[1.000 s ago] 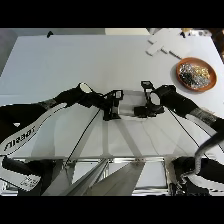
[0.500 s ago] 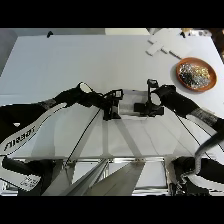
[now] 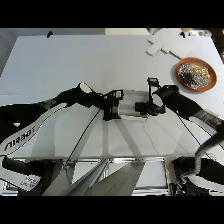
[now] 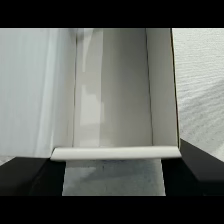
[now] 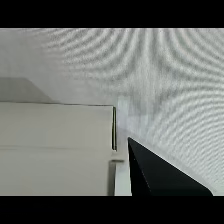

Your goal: Fold the box and place the chain.

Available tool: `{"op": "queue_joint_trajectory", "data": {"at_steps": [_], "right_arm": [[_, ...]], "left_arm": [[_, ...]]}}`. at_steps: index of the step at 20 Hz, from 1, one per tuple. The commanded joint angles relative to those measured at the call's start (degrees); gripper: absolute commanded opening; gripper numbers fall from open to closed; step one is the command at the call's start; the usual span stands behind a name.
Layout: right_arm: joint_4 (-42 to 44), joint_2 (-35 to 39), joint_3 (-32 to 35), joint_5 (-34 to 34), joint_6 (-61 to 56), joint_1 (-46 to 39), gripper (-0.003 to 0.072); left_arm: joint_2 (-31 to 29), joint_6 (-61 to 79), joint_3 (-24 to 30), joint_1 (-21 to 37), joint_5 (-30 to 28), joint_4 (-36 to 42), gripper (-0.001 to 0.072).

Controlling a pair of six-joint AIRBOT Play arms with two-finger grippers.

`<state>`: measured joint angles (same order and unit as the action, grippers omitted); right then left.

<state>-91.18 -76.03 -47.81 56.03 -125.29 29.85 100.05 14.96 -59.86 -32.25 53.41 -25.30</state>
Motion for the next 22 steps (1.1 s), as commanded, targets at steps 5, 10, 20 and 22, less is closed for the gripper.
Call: {"op": "queue_joint_trajectory", "data": {"at_steps": [5, 10, 20, 22], "right_arm": [[0.0, 0.1, 2.8, -4.5, 2.8, 0.0, 0.028], [-0.1, 0.0, 3.0, -4.7, 2.8, 0.0, 0.0149], [-0.3, -0.2, 3.4, -6.1, 7.5, 0.0, 0.0165], [-0.1, -0.4, 3.4, -7.1, 7.5, 0.0, 0.0172]], "left_arm": [[0.0, 0.0, 0.0, 0.0, 0.0, 0.0, 0.0133], [0.0, 0.0, 0.0, 0.0, 0.0, 0.0, 0.0133], [0.0, 0.0, 0.0, 0.0, 0.0, 0.0, 0.0133], [0.0, 0.0, 0.0, 0.0, 0.0, 0.0, 0.0133]]}}
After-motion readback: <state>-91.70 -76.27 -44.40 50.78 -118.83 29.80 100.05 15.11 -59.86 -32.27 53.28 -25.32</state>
